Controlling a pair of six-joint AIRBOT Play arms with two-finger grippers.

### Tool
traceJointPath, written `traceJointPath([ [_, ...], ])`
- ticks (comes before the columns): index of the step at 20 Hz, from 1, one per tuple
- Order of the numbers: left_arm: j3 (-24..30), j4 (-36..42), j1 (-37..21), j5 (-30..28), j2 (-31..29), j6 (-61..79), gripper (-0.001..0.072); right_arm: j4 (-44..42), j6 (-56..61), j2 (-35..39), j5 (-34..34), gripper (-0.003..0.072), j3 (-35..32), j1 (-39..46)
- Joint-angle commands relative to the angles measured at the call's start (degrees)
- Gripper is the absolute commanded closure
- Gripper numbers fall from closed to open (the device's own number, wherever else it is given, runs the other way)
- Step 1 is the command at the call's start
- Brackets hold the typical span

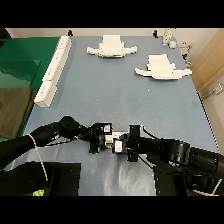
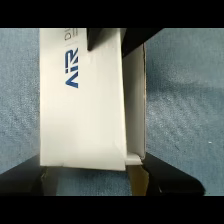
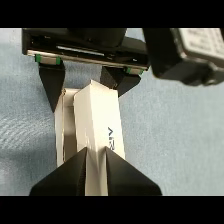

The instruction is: Fold the box.

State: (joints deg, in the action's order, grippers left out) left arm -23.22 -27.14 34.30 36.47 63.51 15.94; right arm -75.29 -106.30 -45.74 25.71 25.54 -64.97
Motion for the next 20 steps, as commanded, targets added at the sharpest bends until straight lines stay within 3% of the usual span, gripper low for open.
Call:
traceJointPath([
  [1, 0.0, -0.04, 0.0, -0.02, -0.02, 0.04, 0.0221, -0.72, 0.02, -0.04, 0.02, 0.0523, -0.02, -0.02],
  [10, 0.0, -0.04, 0.0, -0.02, -0.02, 0.04, 0.0221, -6.1, 0.0, -0.42, 0.07, 0.0521, -0.09, -0.02],
  [12, 0.0, -0.04, 0.0, -0.02, -0.02, 0.04, 0.0221, -6.67, 0.0, -0.81, 0.04, 0.0358, -0.07, -0.02],
  [20, 0.0, -0.04, 0.0, -0.02, -0.02, 0.04, 0.0221, -6.14, 0.0, 1.18, 0.9, 0.0358, 1.29, 0.02],
])
